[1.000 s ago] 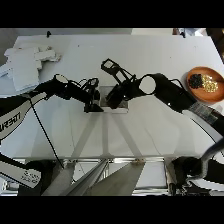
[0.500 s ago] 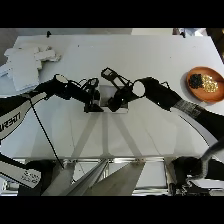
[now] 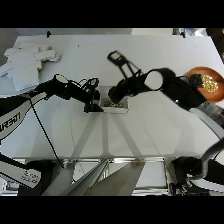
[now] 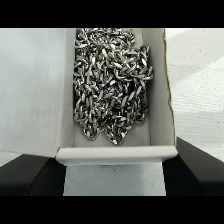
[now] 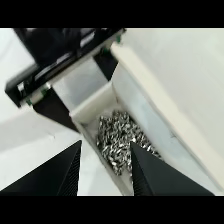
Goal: Fold the box and place the chain.
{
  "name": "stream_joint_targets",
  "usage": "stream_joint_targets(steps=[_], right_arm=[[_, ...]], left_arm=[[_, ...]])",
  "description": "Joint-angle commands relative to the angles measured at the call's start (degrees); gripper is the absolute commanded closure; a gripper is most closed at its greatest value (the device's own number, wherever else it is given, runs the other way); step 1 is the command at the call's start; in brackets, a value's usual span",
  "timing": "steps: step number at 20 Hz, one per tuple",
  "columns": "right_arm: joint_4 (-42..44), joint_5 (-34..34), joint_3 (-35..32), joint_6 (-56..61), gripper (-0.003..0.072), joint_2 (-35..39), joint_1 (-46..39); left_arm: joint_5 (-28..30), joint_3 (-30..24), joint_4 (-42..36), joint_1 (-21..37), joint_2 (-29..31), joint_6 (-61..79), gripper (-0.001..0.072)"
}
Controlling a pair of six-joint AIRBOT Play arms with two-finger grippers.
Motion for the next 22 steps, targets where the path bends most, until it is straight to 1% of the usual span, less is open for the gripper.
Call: stream_joint_targets(steps=[1, 4, 7, 9, 10, 13, 15, 20, 22], right_arm=[[3.6, 0.3, 4.1, 0.2, 0.0346, 0.4, -5.6], [3.6, 0.9, 6.5, -0.4, 0.0345, -2.5, -11.6], [3.6, 3.1, 6.6, -2.2, 0.0345, -6.5, -14.5], [3.9, 5.0, 6.6, -4.9, 0.0345, -9.4, -14.6], [5.4, 5.4, 6.6, -6.6, 0.0345, -10.6, -14.6], [15.5, 8.9, 6.6, -15.6, 0.0345, -12.8, -14.6], [19.7, 11.5, 6.6, -20.3, 0.0346, -12.9, -14.4], [20.2, 19.8, 6.6, -26.2, 0.0346, -12.9, -12.7], [19.9, 21.5, 6.6, -29.9, 0.0344, -12.9, -11.3]], left_arm=[[0.0, 0.0, 0.0, 0.0, 0.0, 0.0, 0.031], [0.0, 0.0, 0.0, 0.0, 0.0, 0.0, 0.031], [0.0, 0.0, 0.0, 0.0, 0.0, 0.0, 0.031], [0.0, 0.0, 0.0, 0.0, 0.0, 0.0, 0.031], [0.0, 0.0, 0.0, 0.0, 0.0, 0.0, 0.031], [0.0, 0.0, 0.0, 0.0, 0.0, 0.0, 0.031], [0.0, 0.0, 0.0, 0.0, 0.0, 0.0, 0.031], [0.0, 0.0, 0.0, 0.0, 0.0, 0.0, 0.031], [0.0, 0.0, 0.0, 0.0, 0.0, 0.0, 0.031]])
